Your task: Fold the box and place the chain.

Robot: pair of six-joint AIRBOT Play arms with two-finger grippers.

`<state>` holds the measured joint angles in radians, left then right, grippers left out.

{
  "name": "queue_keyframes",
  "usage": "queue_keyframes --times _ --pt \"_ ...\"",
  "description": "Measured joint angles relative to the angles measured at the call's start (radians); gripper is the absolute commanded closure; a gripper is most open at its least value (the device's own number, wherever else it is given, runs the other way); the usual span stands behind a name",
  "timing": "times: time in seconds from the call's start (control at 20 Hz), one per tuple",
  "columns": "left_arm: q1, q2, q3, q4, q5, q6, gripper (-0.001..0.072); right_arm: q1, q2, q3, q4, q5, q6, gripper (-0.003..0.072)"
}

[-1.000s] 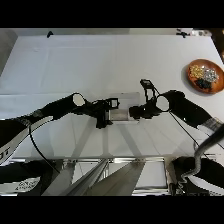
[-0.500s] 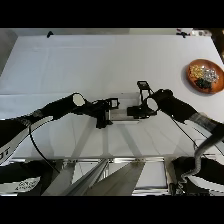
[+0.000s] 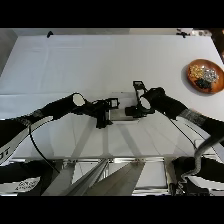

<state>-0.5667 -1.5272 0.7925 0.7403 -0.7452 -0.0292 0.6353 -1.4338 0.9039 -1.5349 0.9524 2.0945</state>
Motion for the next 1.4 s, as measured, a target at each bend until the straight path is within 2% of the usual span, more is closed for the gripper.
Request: queue_keyframes --times 0.05,0.1,0.15,0.2,0.35,0.4,0.5,0.55,0.65,1.0,1.05,1.15,1.2,1.25,1.3,1.4 --pt "0.0 0.0 0.0 0.0 0.0 0.0 0.0497 0.001 -0.003 0.002 -0.002 0.01 0.001 0.068" --pt "0.0 0.0 0.0 0.0 0.0 0.0 0.0497 0.002 -0.005 0.002 -0.003 0.023 0.003 0.0637" --pt "0.0 0.0 0.0 0.0 0.0 0.0 0.0497 0.003 -0.007 0.002 -0.006 0.032 0.005 0.0443" --pt "0.0 0.0 0.0 0.0 0.0 0.001 0.0497 0.006 -0.008 0.002 -0.009 0.048 0.008 0.0357" --pt "0.0 0.0 0.0 0.004 0.0 0.007 0.0497 0.019 -0.01 0.004 -0.013 0.083 0.013 0.043" --pt "0.0 0.0 0.0 0.004 0.0 0.007 0.0497 0.025 -0.01 0.004 -0.01 0.095 0.019 0.0432" --pt "0.0 0.0 0.0 0.004 0.0 0.007 0.0497 0.033 -0.01 0.004 -0.005 0.111 0.04 0.0519" --pt "0.0 0.0 0.0 0.004 -0.001 0.007 0.0497 0.036 -0.01 0.005 -0.002 0.116 0.055 0.0536" --pt "0.0 0.0 0.0 0.004 -0.001 0.006 0.0497 0.042 -0.01 0.005 -0.002 0.122 0.088 0.067" --pt "0.0 0.0 0.0 0.003 -0.001 0.002 0.0497 0.055 -0.01 0.006 -0.002 0.124 0.196 0.0675" --pt "0.0 0.0 0.0 0.002 -0.001 0.001 0.0497 0.056 -0.01 0.01 -0.001 0.121 0.204 0.0655" --pt "0.0 0.0 0.0 0.0 0.0 -0.001 0.0497 0.056 -0.009 0.019 -0.001 0.109 0.197 0.0478" --pt "0.0 0.0 0.0 0.0 -0.001 -0.001 0.0497 0.056 -0.01 0.024 -0.003 0.1 0.178 0.0459" --pt "0.0 0.0 0.0 -0.002 0.0 -0.002 0.0497 0.056 -0.01 0.029 -0.005 0.092 0.159 0.0466" --pt "0.0 0.0 0.0 -0.003 0.0 -0.003 0.0497 0.056 -0.01 0.036 -0.006 0.082 0.143 0.0511" --pt "0.0 0.0 0.0 -0.003 -0.001 -0.006 0.0497 0.056 -0.01 0.045 -0.006 0.059 0.124 0.0679"
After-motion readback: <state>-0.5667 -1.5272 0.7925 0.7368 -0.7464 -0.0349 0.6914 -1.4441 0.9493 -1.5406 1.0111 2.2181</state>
